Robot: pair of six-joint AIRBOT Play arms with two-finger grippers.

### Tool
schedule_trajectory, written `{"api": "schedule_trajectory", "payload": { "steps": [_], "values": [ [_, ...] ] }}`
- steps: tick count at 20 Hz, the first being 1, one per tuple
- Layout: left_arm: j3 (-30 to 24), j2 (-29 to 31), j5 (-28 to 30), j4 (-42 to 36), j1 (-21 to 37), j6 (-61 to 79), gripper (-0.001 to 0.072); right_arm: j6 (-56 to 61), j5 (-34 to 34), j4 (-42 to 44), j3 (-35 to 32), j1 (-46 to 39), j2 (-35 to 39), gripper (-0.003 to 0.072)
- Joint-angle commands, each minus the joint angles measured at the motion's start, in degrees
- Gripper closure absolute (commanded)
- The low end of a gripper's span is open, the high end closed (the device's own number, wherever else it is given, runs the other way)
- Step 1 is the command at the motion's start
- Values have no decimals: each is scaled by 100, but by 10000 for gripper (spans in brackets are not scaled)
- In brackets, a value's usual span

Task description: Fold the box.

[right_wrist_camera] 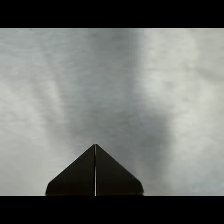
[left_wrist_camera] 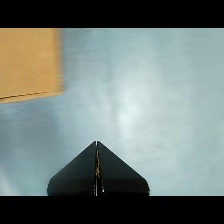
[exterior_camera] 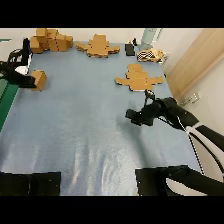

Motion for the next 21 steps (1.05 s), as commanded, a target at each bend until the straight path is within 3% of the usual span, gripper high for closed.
{"api": "schedule_trajectory", "payload": {
  "steps": [1,5,8,13,21],
  "values": [
    [201,225,-730,-304,-861,-544,697,-750,-9,428,988,2,-737,681],
    [238,142,-848,286,-2387,-1521,697,-1075,-688,444,2911,2,-2044,681],
    [221,4,-951,271,-3237,-1727,698,-1276,-970,446,3742,17,-2667,681],
    [219,-155,-949,284,-3910,-1947,696,-1268,-1003,446,3842,85,-2811,680],
    [219,-155,-942,264,-4002,-1947,696,-1268,-1003,444,3842,85,-2811,681]
  ]
}}
